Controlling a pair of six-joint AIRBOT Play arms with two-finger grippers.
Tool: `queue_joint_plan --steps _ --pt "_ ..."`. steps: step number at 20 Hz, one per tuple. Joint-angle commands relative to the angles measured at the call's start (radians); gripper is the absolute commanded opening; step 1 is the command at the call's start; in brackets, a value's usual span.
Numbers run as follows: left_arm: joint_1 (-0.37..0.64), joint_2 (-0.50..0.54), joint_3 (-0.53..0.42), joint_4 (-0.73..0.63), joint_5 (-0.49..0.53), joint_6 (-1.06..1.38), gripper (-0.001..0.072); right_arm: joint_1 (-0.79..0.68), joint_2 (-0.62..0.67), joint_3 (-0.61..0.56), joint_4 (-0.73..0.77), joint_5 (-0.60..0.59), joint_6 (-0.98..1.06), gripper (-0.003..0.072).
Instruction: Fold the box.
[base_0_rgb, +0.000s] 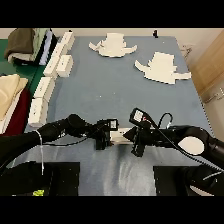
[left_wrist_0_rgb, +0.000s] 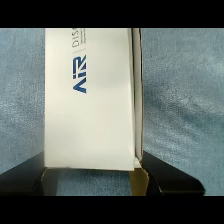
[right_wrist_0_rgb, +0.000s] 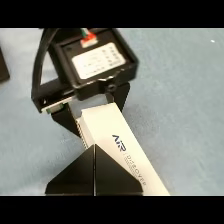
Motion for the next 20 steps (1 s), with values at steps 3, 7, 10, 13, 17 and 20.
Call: queue_joint_plan --steps 3,7,10,13,17,20 --pt "0.0 0.0 0.0 0.0 0.0 0.0 0.0528 0.05 0.068 -0.192 0.188 -0.341 0.057 0.0003" --pt "0.0 0.0 0.0 0.0 0.0 0.0 0.0528 0.084 0.071 -0.249 0.225 -0.381 0.061 0.0002" --pt "0.0 0.0 0.0 0.0 0.0 0.0 0.0528 0.085 0.071 -0.262 0.225 -0.395 0.061 0.0003" --pt "0.0 0.0 0.0 0.0 0.0 0.0 0.0528 0.085 0.069 -0.264 0.225 -0.391 0.061 0.0002" --pt "0.0 0.0 0.0 0.0 0.0 0.0 0.0528 0.085 0.051 -0.278 0.226 -0.397 0.061 0.0003" --pt "0.0 0.0 0.0 0.0 0.001 0.0 0.0528 0.087 0.018 -0.278 0.225 -0.397 0.061 0.0003"
